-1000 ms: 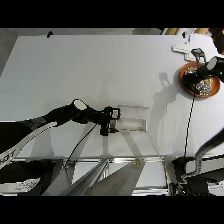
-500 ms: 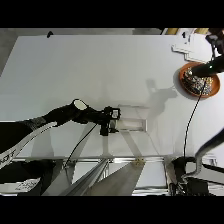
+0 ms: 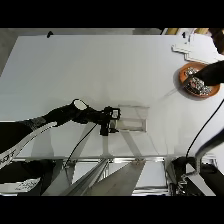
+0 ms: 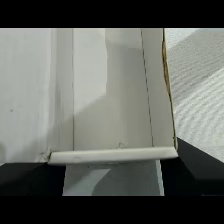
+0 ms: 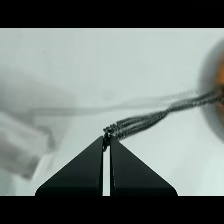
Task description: Fold the box and place the chain.
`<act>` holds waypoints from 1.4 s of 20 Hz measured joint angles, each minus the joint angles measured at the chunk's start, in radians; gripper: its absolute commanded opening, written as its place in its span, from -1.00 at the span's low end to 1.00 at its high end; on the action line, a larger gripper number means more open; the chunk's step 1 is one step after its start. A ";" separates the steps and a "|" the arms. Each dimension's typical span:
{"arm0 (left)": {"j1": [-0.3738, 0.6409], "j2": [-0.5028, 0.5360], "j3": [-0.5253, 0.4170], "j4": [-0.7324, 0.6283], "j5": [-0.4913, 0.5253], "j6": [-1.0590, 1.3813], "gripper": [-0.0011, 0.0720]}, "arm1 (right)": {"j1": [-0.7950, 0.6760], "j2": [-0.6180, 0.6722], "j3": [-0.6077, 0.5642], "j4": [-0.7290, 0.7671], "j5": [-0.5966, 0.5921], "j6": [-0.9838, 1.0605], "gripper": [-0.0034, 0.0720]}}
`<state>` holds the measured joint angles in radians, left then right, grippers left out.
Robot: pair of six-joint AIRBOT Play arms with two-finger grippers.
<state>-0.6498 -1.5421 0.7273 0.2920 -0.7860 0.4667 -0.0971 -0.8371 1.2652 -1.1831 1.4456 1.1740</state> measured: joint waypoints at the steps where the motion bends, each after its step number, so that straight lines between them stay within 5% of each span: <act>1: 0.000 0.000 0.000 0.000 0.000 0.000 -0.51 | 0.034 0.041 -0.017 0.015 0.024 0.005 -0.86; 7: 0.000 0.000 0.000 0.000 0.000 0.000 -0.51 | 0.245 0.259 -0.182 0.070 0.061 0.060 -0.86; 13: 0.000 0.000 0.000 0.000 0.000 0.000 -0.51 | 0.464 0.313 -0.449 0.152 -0.157 0.076 -0.86; 22: 0.000 0.000 0.000 0.000 0.000 0.000 -0.51 | 0.641 0.068 -0.644 0.116 -0.531 0.072 -0.84; 24: 0.000 0.000 0.000 0.000 0.000 0.000 -0.51 | 0.664 -0.013 -0.651 0.112 -0.567 0.058 -0.41; 28: 0.000 0.000 0.000 0.000 0.000 0.000 -0.51 | 0.687 -0.082 -0.651 0.105 -0.594 0.037 -0.38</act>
<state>-0.6495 -1.5421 0.7269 0.2916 -0.7860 0.4667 0.5896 -0.9192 0.6140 -1.0779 0.8520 1.2114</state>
